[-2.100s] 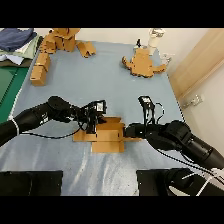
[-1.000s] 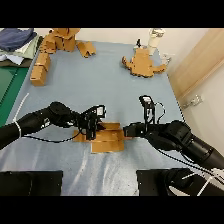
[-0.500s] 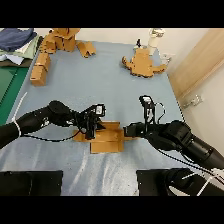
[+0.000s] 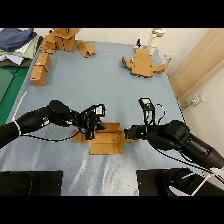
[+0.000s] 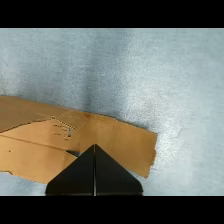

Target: Fold the box.

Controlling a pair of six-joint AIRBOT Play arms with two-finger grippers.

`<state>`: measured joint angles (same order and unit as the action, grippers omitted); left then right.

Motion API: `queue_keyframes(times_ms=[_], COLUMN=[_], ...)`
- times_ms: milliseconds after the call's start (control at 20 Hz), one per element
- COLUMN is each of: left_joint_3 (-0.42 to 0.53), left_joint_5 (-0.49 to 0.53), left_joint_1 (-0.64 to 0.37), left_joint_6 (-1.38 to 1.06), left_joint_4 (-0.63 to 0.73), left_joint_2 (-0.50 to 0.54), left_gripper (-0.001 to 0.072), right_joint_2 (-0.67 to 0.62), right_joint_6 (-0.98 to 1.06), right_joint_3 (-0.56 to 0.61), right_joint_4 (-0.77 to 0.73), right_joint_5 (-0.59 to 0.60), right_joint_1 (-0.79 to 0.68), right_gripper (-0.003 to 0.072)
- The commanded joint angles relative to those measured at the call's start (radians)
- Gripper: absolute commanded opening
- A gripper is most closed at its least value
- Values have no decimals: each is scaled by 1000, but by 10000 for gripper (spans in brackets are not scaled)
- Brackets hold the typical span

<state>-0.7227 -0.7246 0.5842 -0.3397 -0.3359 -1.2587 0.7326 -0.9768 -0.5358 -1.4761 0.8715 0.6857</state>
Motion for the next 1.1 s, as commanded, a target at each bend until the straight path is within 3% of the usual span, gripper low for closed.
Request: queue_keyframes(times_ms=[0, 550, 850, 1050], left_joint_3=[-1, -1, -1, -1], left_joint_5=[10, 10, 9, 9], left_joint_1=[0, 0, 1, 1], left_joint_6=[0, 0, 0, 0], left_joint_4=[-1, -2, -1, -1], left_joint_2=[-1, -26, -26, -26], left_gripper=[12, 12, 12, 13], right_joint_2=[35, 50, -33, -36], right_joint_6=[0, -68, -45, -49], right_joint_3=[0, -1, -1, 18], right_joint_4=[-4, -27, -8, 251], right_joint_5=[6, 6, 189, 201], right_joint_1=[1, 38, 297, 666], right_gripper=[4, 1, 1, 1])
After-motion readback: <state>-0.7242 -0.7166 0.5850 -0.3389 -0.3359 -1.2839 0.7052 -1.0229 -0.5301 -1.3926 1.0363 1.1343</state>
